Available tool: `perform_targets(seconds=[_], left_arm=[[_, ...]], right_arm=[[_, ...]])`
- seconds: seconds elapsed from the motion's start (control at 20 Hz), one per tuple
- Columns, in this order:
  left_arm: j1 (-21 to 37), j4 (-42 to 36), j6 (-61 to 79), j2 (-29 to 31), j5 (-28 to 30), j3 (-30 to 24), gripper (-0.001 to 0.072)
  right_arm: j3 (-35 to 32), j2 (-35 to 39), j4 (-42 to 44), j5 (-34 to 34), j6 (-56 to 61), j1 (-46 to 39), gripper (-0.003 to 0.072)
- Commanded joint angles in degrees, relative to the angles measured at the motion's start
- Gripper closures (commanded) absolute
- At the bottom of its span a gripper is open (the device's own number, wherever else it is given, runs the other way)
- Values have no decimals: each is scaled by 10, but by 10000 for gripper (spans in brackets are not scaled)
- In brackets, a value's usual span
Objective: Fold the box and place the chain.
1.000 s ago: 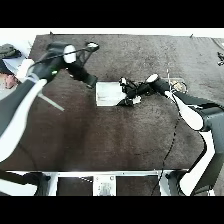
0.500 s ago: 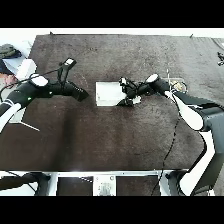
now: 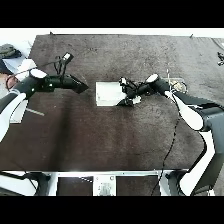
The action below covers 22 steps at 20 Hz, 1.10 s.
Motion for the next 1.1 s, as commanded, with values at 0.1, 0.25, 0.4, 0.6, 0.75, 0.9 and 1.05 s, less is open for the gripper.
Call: perform_targets(seconds=[0.1, 0.25, 0.4, 0.6, 0.75, 0.9, 1.05], left_arm=[[24, -40, 184, -155, -209, 140, 144], [21, -8, 323, -174, -217, 137, 73], [0, -3, 429, -175, -202, 116, -11], [-21, -4, 442, -176, -179, 101, -11], [-25, -14, 440, -181, -180, 100, -11], [-25, -27, 442, -181, -176, 100, -11], [-26, -25, 441, -181, -177, 100, -11]], right_arm=[[0, 0, 0, 0, 0, 0, 377], [0, 0, 0, 0, 0, 0, 378], [0, 0, 0, 0, 0, 0, 378], [0, 0, 0, 0, 0, 0, 378], [0, 0, 0, 0, 0, 0, 378], [0, 0, 0, 0, 0, 0, 377], [0, 0, 0, 0, 0, 0, 378]])
